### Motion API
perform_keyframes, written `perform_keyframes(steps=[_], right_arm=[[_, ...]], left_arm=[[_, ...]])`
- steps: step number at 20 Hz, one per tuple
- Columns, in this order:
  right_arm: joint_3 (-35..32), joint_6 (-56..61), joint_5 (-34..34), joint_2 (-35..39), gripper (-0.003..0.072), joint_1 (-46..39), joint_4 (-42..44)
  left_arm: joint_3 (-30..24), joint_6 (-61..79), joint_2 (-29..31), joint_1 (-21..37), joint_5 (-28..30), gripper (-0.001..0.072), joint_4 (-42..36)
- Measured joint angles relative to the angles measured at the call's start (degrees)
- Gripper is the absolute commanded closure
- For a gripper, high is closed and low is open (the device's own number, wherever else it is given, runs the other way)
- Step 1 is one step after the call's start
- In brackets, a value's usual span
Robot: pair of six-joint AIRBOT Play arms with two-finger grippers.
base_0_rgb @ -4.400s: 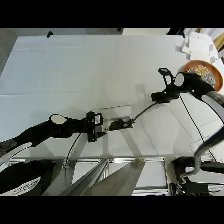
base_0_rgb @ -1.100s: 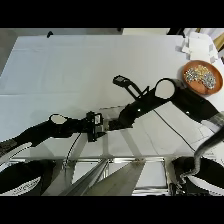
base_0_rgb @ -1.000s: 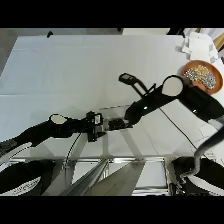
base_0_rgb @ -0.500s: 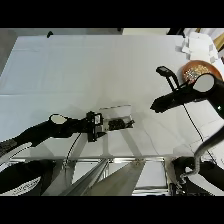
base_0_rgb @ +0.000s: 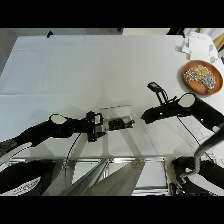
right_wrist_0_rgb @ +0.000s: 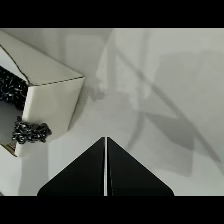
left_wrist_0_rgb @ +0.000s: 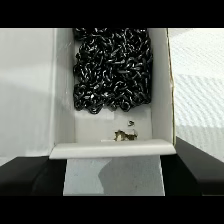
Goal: Fold the box and place the chain.
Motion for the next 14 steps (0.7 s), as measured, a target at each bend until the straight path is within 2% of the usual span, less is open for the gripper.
perform_keyframes(steps=[6, 14], right_arm=[[-0.63, -0.94, -2.12, -2.78, 0.0676, 2.91, 5.60], [-0.68, -1.86, 0.98, -1.01, 0.0676, 3.32, 10.56]], left_arm=[[0.00, 0.00, 0.00, 0.00, 0.00, 0.0642, 0.00], [0.00, 0.00, 0.00, 0.00, 0.00, 0.0642, 0.00]])
